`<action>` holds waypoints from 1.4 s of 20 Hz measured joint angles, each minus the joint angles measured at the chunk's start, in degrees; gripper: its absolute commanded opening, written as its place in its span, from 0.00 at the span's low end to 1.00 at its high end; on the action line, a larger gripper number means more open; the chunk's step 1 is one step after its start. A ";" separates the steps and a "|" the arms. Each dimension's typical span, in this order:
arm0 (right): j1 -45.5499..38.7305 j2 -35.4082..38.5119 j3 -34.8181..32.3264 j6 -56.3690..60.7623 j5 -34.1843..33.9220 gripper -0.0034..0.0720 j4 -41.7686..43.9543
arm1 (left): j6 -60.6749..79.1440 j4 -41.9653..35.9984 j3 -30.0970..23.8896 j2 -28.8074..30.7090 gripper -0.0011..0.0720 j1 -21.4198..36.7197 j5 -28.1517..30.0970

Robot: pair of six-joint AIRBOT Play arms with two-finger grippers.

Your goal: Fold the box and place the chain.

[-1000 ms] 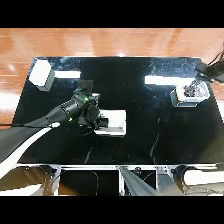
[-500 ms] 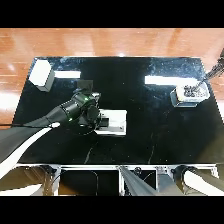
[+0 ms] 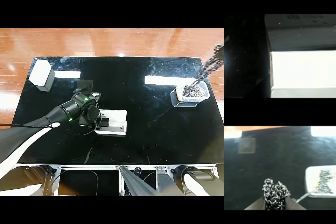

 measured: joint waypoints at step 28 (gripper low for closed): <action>42.77 -9.09 -11.45 3.34 -12.61 0.07 9.57 | 0.00 0.07 0.00 0.00 0.04 0.00 -0.02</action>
